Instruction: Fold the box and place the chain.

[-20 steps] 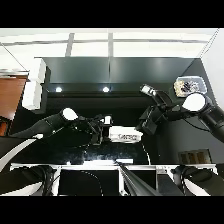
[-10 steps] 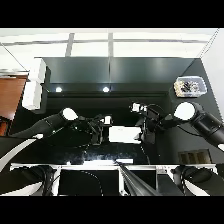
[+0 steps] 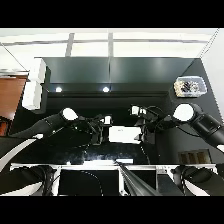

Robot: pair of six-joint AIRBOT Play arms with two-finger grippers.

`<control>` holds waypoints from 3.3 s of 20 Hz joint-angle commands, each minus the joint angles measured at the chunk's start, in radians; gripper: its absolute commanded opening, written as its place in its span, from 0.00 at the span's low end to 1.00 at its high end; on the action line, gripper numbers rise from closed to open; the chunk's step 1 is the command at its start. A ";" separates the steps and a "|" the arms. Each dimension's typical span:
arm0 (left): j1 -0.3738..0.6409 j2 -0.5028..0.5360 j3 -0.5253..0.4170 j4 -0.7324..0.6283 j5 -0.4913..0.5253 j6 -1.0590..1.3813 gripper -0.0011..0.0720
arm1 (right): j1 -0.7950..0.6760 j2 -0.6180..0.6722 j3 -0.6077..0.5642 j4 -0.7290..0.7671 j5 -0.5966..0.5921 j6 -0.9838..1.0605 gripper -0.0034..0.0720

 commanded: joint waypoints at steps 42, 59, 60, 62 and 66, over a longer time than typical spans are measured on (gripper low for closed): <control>-0.001 -0.001 0.001 0.000 0.000 0.000 0.73 | 0.001 -0.001 -0.032 0.010 0.003 0.074 0.43; -0.001 -0.001 0.001 0.000 0.000 0.000 0.73 | 0.000 0.009 -0.037 0.008 0.006 0.144 0.56; -0.001 -0.001 0.001 0.000 0.000 0.000 0.73 | 0.000 0.013 -0.031 0.008 0.020 0.180 0.56; -0.001 -0.001 0.001 0.000 0.000 0.000 0.73 | 0.000 0.023 -0.014 0.008 0.050 0.237 0.56; -0.001 -0.001 0.001 0.000 0.000 0.000 0.73 | -0.032 0.064 -0.010 0.013 0.105 0.472 0.55</control>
